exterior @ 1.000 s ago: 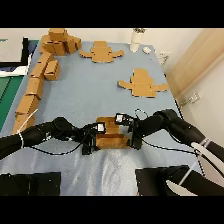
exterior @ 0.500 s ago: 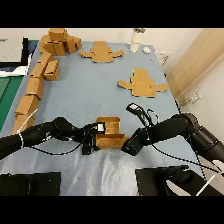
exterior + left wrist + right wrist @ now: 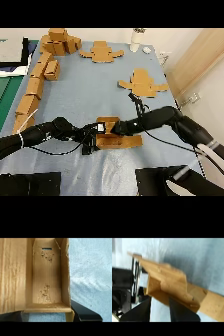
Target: Fold the box.
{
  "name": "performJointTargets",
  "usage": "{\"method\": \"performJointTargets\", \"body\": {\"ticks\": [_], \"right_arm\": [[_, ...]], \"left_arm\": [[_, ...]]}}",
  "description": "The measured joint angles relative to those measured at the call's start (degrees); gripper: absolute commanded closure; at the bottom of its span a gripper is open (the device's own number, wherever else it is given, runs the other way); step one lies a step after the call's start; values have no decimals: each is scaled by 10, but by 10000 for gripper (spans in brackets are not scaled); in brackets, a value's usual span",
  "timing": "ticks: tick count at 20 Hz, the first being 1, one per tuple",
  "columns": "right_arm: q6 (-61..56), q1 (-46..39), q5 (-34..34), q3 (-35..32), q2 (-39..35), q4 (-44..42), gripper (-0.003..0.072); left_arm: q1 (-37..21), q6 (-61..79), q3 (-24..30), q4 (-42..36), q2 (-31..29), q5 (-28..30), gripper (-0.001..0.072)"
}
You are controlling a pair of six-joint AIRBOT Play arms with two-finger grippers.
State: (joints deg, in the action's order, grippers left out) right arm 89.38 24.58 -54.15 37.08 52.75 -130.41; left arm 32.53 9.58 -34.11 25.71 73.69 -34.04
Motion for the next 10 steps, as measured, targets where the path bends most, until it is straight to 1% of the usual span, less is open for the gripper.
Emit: {"method": "performJointTargets", "body": {"ticks": [1, 2, 3, 6, 10], "right_arm": [[0, 0, 10, 13, 24, -3, 361], [5, 0, 18, 27, 48, -6, 455], [10, 0, 24, 39, 69, -8, 488], [26, 0, 36, 63, 123, -9, 488], [36, 0, 40, 72, 167, 2, 488]], "left_arm": [[0, 0, 0, 0, 0, 0, 260], [0, 0, 0, 0, 0, 0, 260], [0, 0, 0, 0, 0, 0, 259], [0, 0, 0, 0, 0, 0, 260], [0, 0, 0, 0, 0, 0, 260]]}}
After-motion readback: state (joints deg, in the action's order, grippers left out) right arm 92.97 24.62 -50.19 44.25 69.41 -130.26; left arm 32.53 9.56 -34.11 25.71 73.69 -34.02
